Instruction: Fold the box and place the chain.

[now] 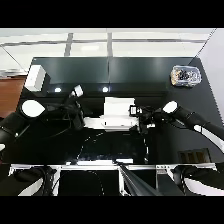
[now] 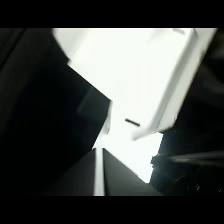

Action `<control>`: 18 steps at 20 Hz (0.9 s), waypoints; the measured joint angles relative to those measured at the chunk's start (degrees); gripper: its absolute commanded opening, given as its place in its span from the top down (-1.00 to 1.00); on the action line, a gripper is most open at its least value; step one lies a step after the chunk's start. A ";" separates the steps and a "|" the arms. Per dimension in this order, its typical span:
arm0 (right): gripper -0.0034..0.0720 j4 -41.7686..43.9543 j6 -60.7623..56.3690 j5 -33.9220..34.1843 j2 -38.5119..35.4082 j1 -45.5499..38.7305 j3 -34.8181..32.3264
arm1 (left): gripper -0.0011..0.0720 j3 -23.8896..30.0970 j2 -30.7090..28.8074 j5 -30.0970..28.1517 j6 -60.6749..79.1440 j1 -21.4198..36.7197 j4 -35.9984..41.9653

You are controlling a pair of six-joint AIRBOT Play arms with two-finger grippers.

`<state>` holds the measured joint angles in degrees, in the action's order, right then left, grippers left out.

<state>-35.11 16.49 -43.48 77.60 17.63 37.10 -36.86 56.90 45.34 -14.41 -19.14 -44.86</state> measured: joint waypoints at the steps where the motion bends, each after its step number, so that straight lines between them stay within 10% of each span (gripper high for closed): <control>1: 0.12 0.00 0.00 0.00 0.00 0.00 0.00 | -0.98 0.83 0.11 -0.48 3.87 -0.17 -0.37; 14: 0.12 -0.02 0.02 0.04 0.00 0.00 0.00 | -0.88 -2.58 15.85 0.31 27.91 -2.36 6.80; 17: 0.12 -0.02 0.02 0.04 0.00 0.00 0.02 | -0.53 -2.91 17.42 1.09 29.09 -3.39 8.09; 18: 0.12 -0.02 0.02 0.04 0.00 0.00 0.02 | -0.13 -2.95 17.68 1.22 29.18 -3.65 8.76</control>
